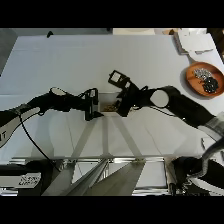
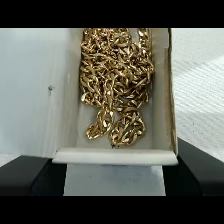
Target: Fold the box and place the chain.
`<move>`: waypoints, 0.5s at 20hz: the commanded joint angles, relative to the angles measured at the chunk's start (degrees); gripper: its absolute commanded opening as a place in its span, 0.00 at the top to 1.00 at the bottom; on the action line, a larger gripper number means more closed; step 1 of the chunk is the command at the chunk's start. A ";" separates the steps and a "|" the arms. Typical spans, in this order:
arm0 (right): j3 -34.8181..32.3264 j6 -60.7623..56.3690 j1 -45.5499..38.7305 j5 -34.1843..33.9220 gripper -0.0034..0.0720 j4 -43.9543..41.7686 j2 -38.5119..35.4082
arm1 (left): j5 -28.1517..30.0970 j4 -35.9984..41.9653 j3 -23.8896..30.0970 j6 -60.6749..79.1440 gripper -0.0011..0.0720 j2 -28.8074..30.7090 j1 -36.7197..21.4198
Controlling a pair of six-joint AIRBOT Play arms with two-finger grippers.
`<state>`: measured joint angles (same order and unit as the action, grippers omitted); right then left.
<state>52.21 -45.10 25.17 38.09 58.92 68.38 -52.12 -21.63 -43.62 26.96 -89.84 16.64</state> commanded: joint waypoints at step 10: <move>-0.09 42.86 -28.94 23.74 0.35 -17.18 5.16 | 0.02 0.00 0.02 0.00 0.55 0.02 0.00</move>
<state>52.14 -14.85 0.73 57.80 46.22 69.82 -52.10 -21.61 -43.62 26.96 -89.84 16.64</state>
